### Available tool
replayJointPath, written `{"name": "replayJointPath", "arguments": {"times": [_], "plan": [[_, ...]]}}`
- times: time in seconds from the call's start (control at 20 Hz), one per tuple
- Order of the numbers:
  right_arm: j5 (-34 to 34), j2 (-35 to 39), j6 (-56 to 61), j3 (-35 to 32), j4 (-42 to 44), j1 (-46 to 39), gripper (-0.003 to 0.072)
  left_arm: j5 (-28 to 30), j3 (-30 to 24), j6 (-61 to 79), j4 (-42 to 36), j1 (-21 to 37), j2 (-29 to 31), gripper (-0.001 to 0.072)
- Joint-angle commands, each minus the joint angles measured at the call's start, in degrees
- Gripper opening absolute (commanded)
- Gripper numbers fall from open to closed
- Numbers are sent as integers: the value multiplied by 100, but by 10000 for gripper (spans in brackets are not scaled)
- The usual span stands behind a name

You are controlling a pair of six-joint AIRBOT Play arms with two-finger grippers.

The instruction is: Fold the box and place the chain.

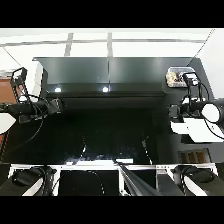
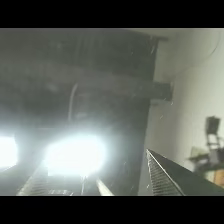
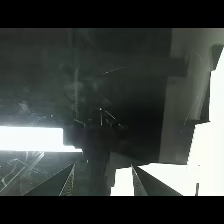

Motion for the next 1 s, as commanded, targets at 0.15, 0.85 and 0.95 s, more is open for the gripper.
{"name": "replayJointPath", "arguments": {"times": [0.15,0.85,0.95], "plan": [[-1552,0,2,-4,33,-2,415,901,4,2,50,7,-4,693],[-2682,-1161,0,15,911,-33,714,1781,-46,72,522,-120,-1475,699],[-2188,-1425,-2,256,887,-387,714,1478,-28,186,901,-76,-1547,704]]}}
